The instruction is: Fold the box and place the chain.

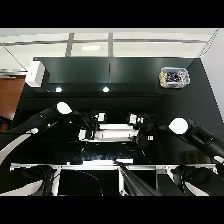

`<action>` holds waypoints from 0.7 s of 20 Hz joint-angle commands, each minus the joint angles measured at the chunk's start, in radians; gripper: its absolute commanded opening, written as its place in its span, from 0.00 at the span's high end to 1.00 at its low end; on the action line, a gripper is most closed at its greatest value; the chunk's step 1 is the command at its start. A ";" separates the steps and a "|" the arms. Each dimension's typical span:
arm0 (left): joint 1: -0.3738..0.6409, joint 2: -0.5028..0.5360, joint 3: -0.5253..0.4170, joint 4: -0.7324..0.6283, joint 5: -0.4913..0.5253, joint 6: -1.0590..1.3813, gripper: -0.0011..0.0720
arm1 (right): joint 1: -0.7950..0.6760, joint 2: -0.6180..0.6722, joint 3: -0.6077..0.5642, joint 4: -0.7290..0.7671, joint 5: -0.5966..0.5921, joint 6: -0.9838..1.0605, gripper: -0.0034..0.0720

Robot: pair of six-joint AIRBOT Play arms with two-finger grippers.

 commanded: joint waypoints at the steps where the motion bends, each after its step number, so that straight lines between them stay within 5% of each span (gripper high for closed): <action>1: 0.000 0.000 0.000 0.000 0.002 -0.001 0.95 | -0.003 -0.030 0.001 0.055 0.016 -0.133 0.06; 14: 0.000 0.000 0.000 0.000 0.005 -0.002 0.95 | -0.069 -0.115 -0.093 0.334 0.020 -0.483 0.06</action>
